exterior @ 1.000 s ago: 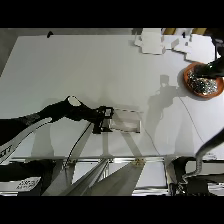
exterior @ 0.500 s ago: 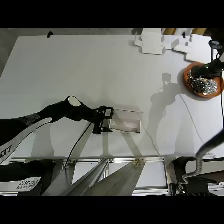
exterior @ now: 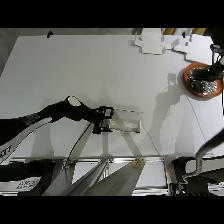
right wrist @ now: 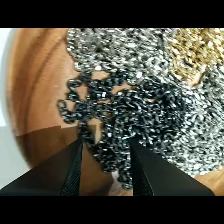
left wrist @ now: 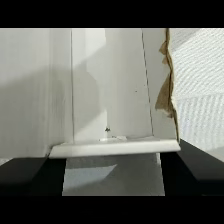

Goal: Fold the box and place the chain.

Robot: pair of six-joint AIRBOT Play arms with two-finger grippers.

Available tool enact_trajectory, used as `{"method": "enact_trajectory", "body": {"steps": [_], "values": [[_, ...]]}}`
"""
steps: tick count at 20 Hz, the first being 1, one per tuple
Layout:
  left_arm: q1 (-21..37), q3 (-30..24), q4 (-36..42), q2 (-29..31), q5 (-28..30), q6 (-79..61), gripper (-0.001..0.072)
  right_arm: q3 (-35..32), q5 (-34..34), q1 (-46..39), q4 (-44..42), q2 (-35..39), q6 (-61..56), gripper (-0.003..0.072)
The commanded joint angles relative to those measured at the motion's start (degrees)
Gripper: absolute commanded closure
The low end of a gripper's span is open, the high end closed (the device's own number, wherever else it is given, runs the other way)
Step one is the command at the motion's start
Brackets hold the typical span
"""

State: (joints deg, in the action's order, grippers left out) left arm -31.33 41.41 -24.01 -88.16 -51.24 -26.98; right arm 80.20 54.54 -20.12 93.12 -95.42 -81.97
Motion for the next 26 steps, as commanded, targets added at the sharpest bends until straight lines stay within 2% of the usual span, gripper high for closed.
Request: {"method": "enact_trajectory", "body": {"steps": [1,4,6,14,15,16,18,22,26], "values": [[0.0,0.0,0.0,0.0,0.0,0.0,0.0595,0.0,0.6,-1.1,0.0,-0.7,0.0,0.0397],[0.0,0.0,0.0,0.0,0.0,0.0,0.0595,0.0,0.5,-1.3,-0.2,-1.2,0.0,0.0403],[0.0,0.0,0.0,0.0,0.0,0.0,0.0595,0.0,0.7,-1.3,-0.5,-2.0,0.0,0.0461],[0.0,0.0,0.0,0.0,0.0,0.0,0.0595,0.0,2.8,-1.3,-0.4,-5.0,0.0,0.047],[0.0,0.0,0.0,0.0,0.0,0.0,0.0595,0.0,2.8,-1.3,-0.3,-5.0,0.0,0.0519],[0.0,0.0,0.0,0.0,0.0,0.0,0.0595,0.0,2.8,-1.3,-0.3,-5.0,0.0,0.064],[0.0,0.0,0.0,0.0,0.0,0.0,0.0595,0.0,3.5,-1.3,-0.3,-4.7,0.0,0.067],[0.0,0.0,0.0,0.0,0.0,0.0,0.0595,0.0,5.9,-1.3,-0.4,0.2,2.2,0.067],[0.0,0.0,0.0,0.0,0.0,0.0,0.0595,0.0,12.0,-1.3,-1.9,9.7,4.5,0.067]]}}
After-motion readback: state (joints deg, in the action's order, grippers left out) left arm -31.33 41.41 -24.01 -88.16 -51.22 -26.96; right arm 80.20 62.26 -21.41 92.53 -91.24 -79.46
